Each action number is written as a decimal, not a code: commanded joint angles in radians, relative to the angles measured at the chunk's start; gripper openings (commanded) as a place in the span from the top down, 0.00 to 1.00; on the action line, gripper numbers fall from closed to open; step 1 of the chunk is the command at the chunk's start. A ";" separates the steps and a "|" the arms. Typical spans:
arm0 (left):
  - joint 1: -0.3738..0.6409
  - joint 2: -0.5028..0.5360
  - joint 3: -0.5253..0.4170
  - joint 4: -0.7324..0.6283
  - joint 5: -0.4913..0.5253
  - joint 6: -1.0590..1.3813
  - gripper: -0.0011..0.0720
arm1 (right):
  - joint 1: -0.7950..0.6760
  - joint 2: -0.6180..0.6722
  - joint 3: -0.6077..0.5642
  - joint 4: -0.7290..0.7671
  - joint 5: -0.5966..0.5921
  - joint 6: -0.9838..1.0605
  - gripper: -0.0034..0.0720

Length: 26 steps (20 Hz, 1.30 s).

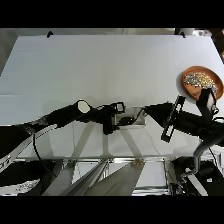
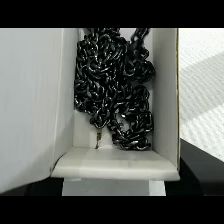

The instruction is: Fold the box and place the chain.

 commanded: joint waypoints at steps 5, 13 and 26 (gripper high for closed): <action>0.000 0.000 0.000 0.000 0.000 0.000 0.39 | 0.000 0.006 0.001 0.269 0.029 -0.142 0.93; 0.000 0.000 0.000 0.000 0.000 0.000 0.39 | 0.000 -0.079 -0.014 0.021 0.043 -0.017 0.93; 0.000 0.000 0.000 0.000 0.001 0.000 0.39 | -0.024 -0.472 -0.048 -0.067 -0.020 -0.008 0.69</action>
